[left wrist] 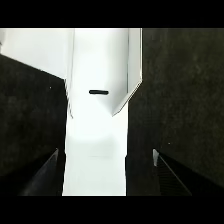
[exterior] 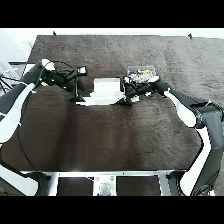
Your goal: Fold the box and place the chain.
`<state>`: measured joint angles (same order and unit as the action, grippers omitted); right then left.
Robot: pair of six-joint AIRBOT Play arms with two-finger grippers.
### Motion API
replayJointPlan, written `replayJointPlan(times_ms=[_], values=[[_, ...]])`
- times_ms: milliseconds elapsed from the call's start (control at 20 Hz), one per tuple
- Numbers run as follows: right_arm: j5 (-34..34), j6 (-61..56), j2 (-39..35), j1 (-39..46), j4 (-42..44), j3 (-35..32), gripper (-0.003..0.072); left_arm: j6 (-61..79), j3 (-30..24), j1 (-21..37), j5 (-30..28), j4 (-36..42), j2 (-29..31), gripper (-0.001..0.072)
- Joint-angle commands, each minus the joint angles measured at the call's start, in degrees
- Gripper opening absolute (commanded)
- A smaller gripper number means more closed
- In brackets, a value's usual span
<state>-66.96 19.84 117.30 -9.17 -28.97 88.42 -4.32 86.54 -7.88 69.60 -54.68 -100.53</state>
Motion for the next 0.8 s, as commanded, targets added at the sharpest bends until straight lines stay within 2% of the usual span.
replayJointPlan(times_ms=[0, 100, 150, 450, 750], values=[[0.0, 0.0, 0.0, 0.0, 0.0, 0.0, 0.058, -1.4, 0.0, -1.3, -2.4, -1.5, -0.1, 0.072], [0.0, 0.0, 0.0, 0.0, 0.0, 0.0, 0.058, -0.5, 0.0, -1.3, -4.4, 0.9, -1.0, 0.072], [0.0, 0.0, 0.0, 0.0, 0.0, 0.0, 0.058, 2.9, 0.0, -1.3, -3.7, 3.3, -1.8, 0.072], [0.0, 0.0, 0.0, 0.0, 0.0, 0.0, 0.058, 10.7, 0.0, -1.3, -5.5, 6.4, -5.9, 0.072], [0.0, 0.0, 0.0, 0.0, 0.0, 0.0, 0.058, 11.4, 0.0, -1.3, -7.2, 11.3, -6.3, 0.072]])
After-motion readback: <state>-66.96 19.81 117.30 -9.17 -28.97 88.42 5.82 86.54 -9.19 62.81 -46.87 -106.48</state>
